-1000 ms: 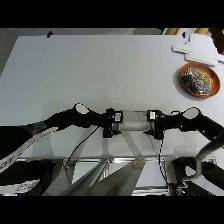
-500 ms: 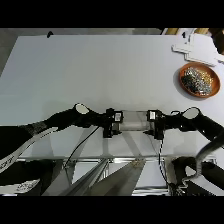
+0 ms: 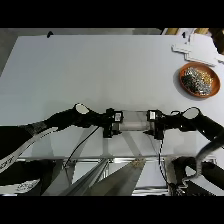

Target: Fold the box and place the chain.

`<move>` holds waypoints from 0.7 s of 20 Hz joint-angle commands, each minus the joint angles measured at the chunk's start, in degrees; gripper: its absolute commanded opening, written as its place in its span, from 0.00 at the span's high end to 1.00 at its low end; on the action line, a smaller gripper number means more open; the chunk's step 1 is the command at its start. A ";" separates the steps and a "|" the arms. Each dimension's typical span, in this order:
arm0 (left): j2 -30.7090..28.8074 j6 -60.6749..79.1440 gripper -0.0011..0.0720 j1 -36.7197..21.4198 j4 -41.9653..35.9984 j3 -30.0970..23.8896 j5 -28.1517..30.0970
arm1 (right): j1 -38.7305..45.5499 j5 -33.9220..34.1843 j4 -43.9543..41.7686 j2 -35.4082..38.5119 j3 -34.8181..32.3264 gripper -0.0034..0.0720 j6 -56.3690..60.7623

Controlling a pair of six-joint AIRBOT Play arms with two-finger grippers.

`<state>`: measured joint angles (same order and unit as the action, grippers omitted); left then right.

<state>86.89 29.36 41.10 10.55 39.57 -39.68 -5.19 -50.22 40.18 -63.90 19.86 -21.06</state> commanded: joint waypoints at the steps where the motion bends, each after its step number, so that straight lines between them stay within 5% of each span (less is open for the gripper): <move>1: 0.04 0.00 0.61 0.04 0.02 0.00 0.02 | -0.04 0.52 -0.07 -0.02 0.02 0.35 0.02; 3: 0.04 0.00 0.61 0.04 0.00 0.00 0.02 | -0.04 1.49 0.28 0.15 0.02 0.02 0.26; 14: 0.04 0.00 0.61 0.07 0.00 0.00 0.02 | -0.04 -6.14 26.64 17.53 0.02 0.11 26.86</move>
<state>86.89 29.41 41.12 10.55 39.57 -39.75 -5.21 -52.62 58.22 -51.70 19.81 -2.94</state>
